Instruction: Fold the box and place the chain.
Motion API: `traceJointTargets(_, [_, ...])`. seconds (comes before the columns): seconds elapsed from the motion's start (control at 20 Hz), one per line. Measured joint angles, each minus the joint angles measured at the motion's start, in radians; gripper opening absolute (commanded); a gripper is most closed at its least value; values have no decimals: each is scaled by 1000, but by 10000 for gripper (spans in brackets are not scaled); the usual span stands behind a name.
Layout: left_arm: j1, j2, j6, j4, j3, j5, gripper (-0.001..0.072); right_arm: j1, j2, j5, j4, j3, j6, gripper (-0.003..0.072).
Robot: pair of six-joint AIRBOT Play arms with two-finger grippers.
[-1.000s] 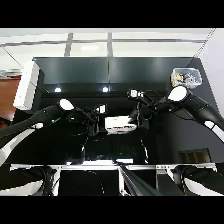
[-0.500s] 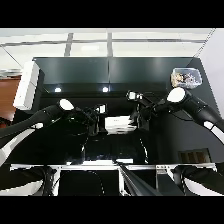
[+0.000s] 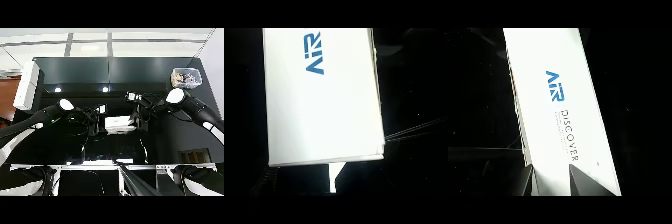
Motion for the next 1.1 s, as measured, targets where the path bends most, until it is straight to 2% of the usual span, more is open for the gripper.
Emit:
traceJointTargets(0.25, [0, 0, 0, 0, 0, -1, 355, 0, 9, 4, 11, -2, 33, 266])
traceJointTargets(0.45, [0, 0, 0, 0, 0, -2, 355, -28, 48, 88, 44, 19, 129, 249])
traceJointTargets(0.5, [0, 0, 0, 0, 0, -2, 355, -43, 58, 121, 47, 22, 161, 115])
traceJointTargets(0.55, [0, 0, 0, 0, 0, -2, 355, -58, 64, 156, 51, 24, 193, 14])
traceJointTargets(0.75, [0, 0, 0, 0, 0, -2, 355, -110, 79, 222, 91, 1, 367, 14])
traceJointTargets(1.0, [0, 0, -1, 0, 0, -3, 356, -127, 34, 99, 365, -100, 483, 14])
traceJointTargets(1.1, [0, 0, -1, 0, 0, -3, 356, -129, -5, 72, 404, -120, 550, 14])
